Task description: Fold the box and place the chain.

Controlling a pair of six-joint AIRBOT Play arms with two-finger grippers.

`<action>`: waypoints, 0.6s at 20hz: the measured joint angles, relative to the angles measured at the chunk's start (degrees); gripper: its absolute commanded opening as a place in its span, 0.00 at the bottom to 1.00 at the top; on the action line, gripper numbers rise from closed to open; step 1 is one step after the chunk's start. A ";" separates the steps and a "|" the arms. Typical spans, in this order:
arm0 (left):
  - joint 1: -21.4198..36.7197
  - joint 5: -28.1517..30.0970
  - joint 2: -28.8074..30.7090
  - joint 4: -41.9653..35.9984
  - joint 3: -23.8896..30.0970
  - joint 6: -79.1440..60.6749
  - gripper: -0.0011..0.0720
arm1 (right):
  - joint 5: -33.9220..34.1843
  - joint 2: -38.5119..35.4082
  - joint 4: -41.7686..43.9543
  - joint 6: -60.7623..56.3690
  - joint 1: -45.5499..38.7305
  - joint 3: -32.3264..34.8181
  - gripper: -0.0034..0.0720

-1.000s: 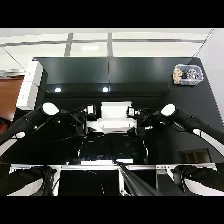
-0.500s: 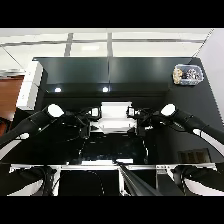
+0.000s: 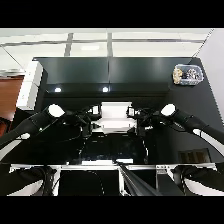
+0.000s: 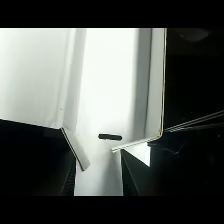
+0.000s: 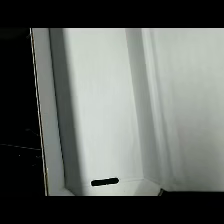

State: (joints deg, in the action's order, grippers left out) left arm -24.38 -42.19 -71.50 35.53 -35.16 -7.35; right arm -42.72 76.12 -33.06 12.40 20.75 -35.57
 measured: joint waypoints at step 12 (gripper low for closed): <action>-0.31 -1.46 -1.62 -5.90 0.00 -0.17 0.47 | -0.02 0.00 -0.02 -0.02 0.00 0.00 0.36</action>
State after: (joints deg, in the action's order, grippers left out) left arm -24.69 -43.66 -73.12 29.63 -35.16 -7.53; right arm -42.74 76.12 -33.08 12.38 20.75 -35.57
